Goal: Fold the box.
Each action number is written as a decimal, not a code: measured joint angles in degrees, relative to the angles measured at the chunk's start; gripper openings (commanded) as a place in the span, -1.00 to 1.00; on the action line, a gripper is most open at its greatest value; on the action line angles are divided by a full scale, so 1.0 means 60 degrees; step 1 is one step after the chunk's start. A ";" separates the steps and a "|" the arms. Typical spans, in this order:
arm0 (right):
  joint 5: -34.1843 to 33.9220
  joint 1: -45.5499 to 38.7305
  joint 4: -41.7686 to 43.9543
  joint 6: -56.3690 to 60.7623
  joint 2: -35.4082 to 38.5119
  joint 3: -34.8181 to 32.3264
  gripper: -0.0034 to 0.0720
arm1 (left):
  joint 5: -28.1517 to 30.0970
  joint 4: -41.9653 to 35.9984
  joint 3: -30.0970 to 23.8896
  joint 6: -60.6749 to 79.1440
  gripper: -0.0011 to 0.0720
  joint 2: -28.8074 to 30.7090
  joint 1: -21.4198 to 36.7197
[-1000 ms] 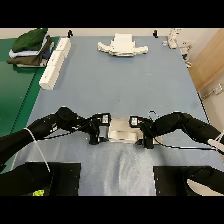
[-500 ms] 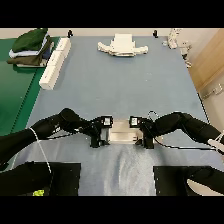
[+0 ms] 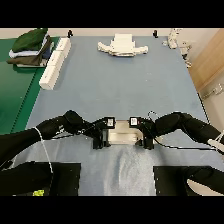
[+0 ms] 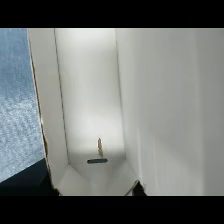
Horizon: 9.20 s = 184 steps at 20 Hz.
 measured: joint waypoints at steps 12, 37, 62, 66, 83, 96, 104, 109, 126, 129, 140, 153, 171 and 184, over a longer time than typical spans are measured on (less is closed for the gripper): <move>0.0015 0.0000 -0.0007 -0.0015 0.0000 0.0000 0.45 | 0.0175 0.0011 0.0011 -0.0076 0.94 -0.0080 -0.0142; 0.0022 0.0000 -0.0004 0.0000 0.0000 0.0000 0.45 | 0.0339 -0.0259 0.0015 -0.0033 0.37 -0.0091 -0.0240; 0.0018 0.0000 -0.0004 -0.0007 0.0000 0.0000 0.45 | 0.0306 -0.0142 0.0018 -0.0018 0.43 -0.0087 -0.0240; 0.0018 0.0000 -0.0004 -0.0007 0.0000 0.0000 0.45 | 0.0299 -0.0142 0.0018 -0.0018 0.43 -0.0087 -0.0240; -0.0335 0.0000 -0.0787 0.1483 0.0663 0.0124 0.99 | 0.0299 -0.0142 0.0018 -0.0022 0.43 -0.0091 -0.0240; -0.2991 0.0135 -0.0047 0.7650 0.2852 0.0222 0.73 | 0.0291 -0.0138 0.0018 -0.0007 0.43 -0.0091 -0.0240; 0.1898 0.0954 0.1650 1.0979 0.2262 0.0226 -0.17 | 0.0291 -0.0142 0.0018 -0.0022 0.43 -0.0087 -0.0240; 0.3501 0.1053 0.1639 1.1879 0.0882 0.0226 -0.17 | 0.0288 -0.0149 0.0018 -0.0036 0.43 -0.0087 -0.0240; 0.3774 0.1071 0.1610 1.2178 0.0029 0.0229 -0.17 | 0.0291 -0.0142 0.0018 -0.0015 0.43 -0.0087 -0.0240; 0.3759 0.1071 0.1603 1.2182 0.0182 0.0229 -0.17 | 0.0288 -0.0135 0.0018 -0.0007 0.43 -0.0087 -0.0240; -0.0153 0.1071 0.0120 1.1919 0.3450 0.0994 -0.10 | 0.0288 -0.0135 0.0018 -0.0007 0.43 -0.0091 -0.0240; -0.1781 0.1071 -0.3362 0.5774 0.3836 -0.0244 0.67 | 0.0288 -0.0138 0.0018 -0.0015 0.43 -0.0091 -0.0240; 0.0382 0.1086 -0.2262 0.3355 0.2448 -0.0612 -0.49 | 0.0288 -0.0138 0.0018 -0.0015 0.43 -0.0091 -0.0240; 0.0889 0.1086 -0.0736 0.1672 0.1996 -0.0612 0.72 | 0.0291 -0.0131 0.0018 -0.0007 0.43 -0.0087 -0.0240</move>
